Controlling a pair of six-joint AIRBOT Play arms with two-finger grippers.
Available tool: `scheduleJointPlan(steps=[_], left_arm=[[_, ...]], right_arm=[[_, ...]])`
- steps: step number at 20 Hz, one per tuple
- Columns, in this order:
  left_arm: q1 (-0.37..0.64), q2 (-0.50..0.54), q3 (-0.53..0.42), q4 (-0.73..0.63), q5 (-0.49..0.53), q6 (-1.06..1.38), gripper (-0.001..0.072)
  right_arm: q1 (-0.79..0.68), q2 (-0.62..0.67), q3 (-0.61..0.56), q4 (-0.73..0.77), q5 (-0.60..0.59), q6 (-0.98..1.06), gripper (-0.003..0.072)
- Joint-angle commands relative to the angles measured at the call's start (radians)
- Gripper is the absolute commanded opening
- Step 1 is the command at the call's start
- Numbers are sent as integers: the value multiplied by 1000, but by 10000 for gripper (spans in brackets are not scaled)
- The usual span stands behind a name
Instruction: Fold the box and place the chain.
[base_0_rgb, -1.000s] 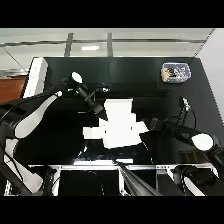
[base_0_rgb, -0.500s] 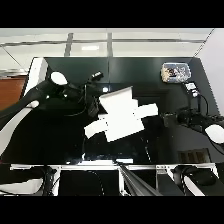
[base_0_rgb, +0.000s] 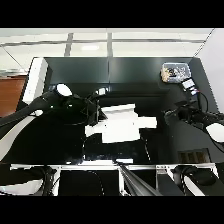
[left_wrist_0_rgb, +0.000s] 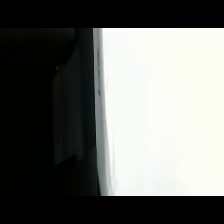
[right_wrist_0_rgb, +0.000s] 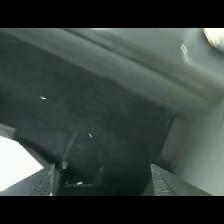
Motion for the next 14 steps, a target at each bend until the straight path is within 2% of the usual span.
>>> scheduleJointPlan(steps=[1,3,6,7,8,14], left_arm=[[-31,-22,-4,65,51,65,25],[-36,-22,-4,64,67,65,25],[-36,-21,-4,64,69,65,25],[-36,-21,-4,64,69,65,25],[-36,-21,-4,64,69,65,25],[-36,-21,-4,64,69,61,25]], right_arm=[[0,-36,0,235,16,-509,678],[0,-102,0,365,68,-660,678],[1,-211,0,459,152,-828,680],[7,-243,-1,471,165,-853,682],[20,-269,-3,484,170,-871,719],[148,-321,-71,511,144,-1054,717]])
